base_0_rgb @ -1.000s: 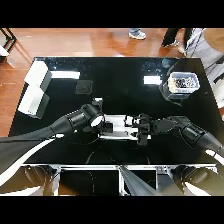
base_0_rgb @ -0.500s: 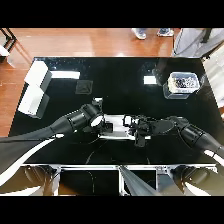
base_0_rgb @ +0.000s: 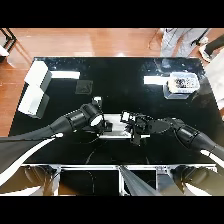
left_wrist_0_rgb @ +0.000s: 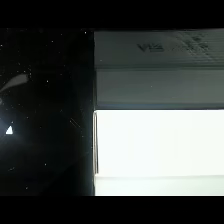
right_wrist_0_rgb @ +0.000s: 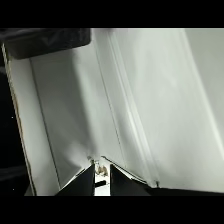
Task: Fold the box and place the chain.
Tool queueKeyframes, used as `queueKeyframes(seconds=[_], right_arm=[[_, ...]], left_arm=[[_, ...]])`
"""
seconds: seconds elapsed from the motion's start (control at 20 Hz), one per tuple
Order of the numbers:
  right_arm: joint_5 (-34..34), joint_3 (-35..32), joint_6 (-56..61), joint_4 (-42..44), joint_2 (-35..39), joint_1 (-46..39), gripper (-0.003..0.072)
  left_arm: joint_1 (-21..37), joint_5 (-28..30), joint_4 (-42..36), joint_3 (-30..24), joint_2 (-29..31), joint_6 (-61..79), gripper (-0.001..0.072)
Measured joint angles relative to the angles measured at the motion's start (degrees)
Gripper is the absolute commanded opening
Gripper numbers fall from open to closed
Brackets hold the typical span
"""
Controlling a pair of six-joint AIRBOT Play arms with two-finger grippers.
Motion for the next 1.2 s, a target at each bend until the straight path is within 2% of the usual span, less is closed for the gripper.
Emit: queueKeyframes(seconds=[0.15,0.2,0.25,0.3,0.4,0.45,0.55,0.65,0.75,0.8,0.9,0.95,1.0,1.2], right_arm=[[0.70,0.00,0.20,1.01,-0.85,0.07,0.0110],[0.98,0.00,0.22,1.22,-1.03,0.11,0.0155],[1.09,0.00,0.24,1.44,-1.09,0.11,0.0288],[1.16,0.00,0.22,1.66,-1.20,0.11,0.0329],[1.33,0.00,0.24,1.81,-1.31,0.11,0.0293],[1.38,0.00,0.22,1.84,-1.33,0.11,0.0231],[1.38,0.00,0.22,1.86,-1.36,0.11,0.0361],[1.25,0.00,0.24,2.03,-1.38,0.11,0.0369],[1.29,0.00,0.22,1.90,-1.38,0.11,0.0180],[1.22,0.00,0.22,1.84,-1.38,0.11,0.0180],[1.16,0.00,0.22,1.86,-1.38,0.11,0.0302],[1.14,0.00,0.22,1.77,-1.38,0.11,0.0184],[1.05,0.00,0.22,1.20,-1.29,0.11,0.0013],[-1.99,0.02,4.92,-4.92,0.83,-1.95,0.0021]], left_arm=[[0.00,0.04,-0.13,0.00,0.02,0.07,0.0024],[0.00,0.07,-0.15,0.00,0.00,0.07,0.0024],[0.00,0.09,-0.15,0.00,0.02,0.09,0.0024],[0.00,0.24,-0.15,0.00,0.02,0.09,0.0024],[0.00,0.22,-0.15,0.00,0.02,0.09,0.0024],[0.00,0.22,-0.15,0.00,0.02,0.09,0.0024],[0.00,0.20,-0.15,0.00,0.00,0.13,0.0024],[0.00,0.20,-0.15,0.00,0.02,0.13,0.0024],[0.00,0.20,-0.15,0.00,0.02,0.15,0.0024],[0.00,0.13,-0.15,0.00,0.00,0.15,0.0024],[0.00,0.11,-0.15,0.00,0.00,0.17,0.0024],[0.00,0.13,-0.17,0.00,0.02,0.17,0.0024],[0.00,0.09,-0.15,0.00,0.00,0.17,0.0024],[-0.04,0.11,-0.24,0.00,0.00,0.22,0.0024]])
